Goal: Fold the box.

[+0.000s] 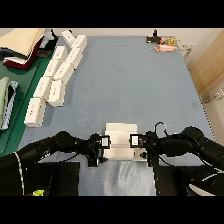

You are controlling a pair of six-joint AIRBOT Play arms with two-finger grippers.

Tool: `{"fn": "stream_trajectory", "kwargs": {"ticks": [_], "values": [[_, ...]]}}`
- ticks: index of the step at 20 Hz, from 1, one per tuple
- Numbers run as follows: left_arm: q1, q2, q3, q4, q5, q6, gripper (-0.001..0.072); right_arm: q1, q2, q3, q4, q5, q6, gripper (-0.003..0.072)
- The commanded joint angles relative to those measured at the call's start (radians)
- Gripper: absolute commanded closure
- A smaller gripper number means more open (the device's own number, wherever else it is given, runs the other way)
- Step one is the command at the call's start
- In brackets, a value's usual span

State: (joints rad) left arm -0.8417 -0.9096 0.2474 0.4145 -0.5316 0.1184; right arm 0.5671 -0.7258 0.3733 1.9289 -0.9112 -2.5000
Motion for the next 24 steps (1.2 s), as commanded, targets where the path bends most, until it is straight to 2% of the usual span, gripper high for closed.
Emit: {"fn": "stream_trajectory", "kwargs": {"ticks": [1,4,10,11,12,13,14,24], "values": [[0.0,0.0,0.001,0.0,0.0,0.0,0.0298,0.007,-0.015,-0.001,0.03,0.017,-0.014,0.0478],[0.0,0.0,0.001,0.0,0.0,0.001,0.0298,0.016,-0.015,-0.001,0.061,0.018,-0.014,0.0607],[0.0,0.0,0.001,0.0,0.0,0.001,0.0298,0.077,-0.037,-0.001,0.056,0.115,-0.014,0.0644],[0.0,0.0,0.001,0.0,0.0,0.0,0.0298,0.077,-0.042,-0.001,0.057,0.138,-0.014,0.0621],[0.0,0.0,0.001,0.0,0.0,0.001,0.0298,0.077,-0.047,-0.001,0.057,0.163,-0.014,0.0512],[0.0,0.0,0.001,0.0,0.0,0.001,0.0298,0.077,-0.051,-0.001,0.057,0.177,-0.014,0.0302],[0.0,0.0,0.001,0.0,0.0,0.001,0.0298,0.077,-0.055,-0.001,0.057,0.18,-0.014,0.0159],[0.0,0.0,0.001,0.0,0.0,0.001,0.0298,0.077,-0.059,-0.001,0.057,0.166,-0.013,0.0148]]}}
